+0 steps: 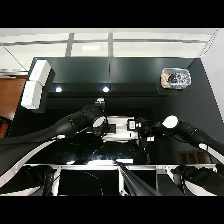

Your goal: Fold the box and place the chain.

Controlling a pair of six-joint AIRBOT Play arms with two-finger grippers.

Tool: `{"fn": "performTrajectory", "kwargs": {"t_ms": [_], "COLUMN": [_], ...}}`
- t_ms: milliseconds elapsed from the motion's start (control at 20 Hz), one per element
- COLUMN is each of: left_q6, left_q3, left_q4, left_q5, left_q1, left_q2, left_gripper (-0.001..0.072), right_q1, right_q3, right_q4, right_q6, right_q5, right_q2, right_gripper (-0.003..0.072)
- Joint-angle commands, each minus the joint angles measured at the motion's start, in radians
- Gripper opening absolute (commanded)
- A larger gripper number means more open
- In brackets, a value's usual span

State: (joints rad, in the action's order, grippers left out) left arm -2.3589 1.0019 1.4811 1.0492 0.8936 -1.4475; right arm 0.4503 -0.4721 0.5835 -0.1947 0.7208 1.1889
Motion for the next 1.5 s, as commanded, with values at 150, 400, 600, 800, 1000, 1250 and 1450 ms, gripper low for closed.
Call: {"fn": "performTrajectory", "kwargs": {"t_ms": [150,400,600,800,1000,1250,1450], "left_q6": [0.01,0.01,0.01,0.012,0.021,0.021,0.021], "left_q3": [0.016,0.016,0.016,0.016,0.016,0.016,0.016], "left_q4": [0.011,0.013,0.023,0.023,0.023,0.023,0.022], "left_q5": [0.008,0.01,0.01,0.008,0.007,0.007,0.006], "left_q1": [0.0,0.0,0.0,0.0,0.0,0.0,0.0], "left_q2": [0.0,0.0,0.0,0.0,0.0,0.0,0.0], "left_gripper": [0.0029,0.0029,0.0029,0.003,0.003,0.003,0.0031], "right_q1": [0.0,-0.001,-0.003,0.0,0.0,0.0,0.001], "right_q3": [-0.017,-0.018,-0.018,-0.018,-0.018,-0.018,-0.018], "right_q4": [0.11,0.277,0.305,0.281,0.238,0.191,0.12], "right_q6": [0.176,0.245,0.245,0.243,0.24,0.241,0.244], "right_q5": [0.105,0.119,0.101,0.097,0.079,0.066,0.064], "right_q2": [-0.114,-0.205,-0.209,-0.198,-0.172,-0.149,-0.144], "right_gripper": [0.0639,0.0639,0.0638,0.0638,0.0628,0.0267,0.0186]}}
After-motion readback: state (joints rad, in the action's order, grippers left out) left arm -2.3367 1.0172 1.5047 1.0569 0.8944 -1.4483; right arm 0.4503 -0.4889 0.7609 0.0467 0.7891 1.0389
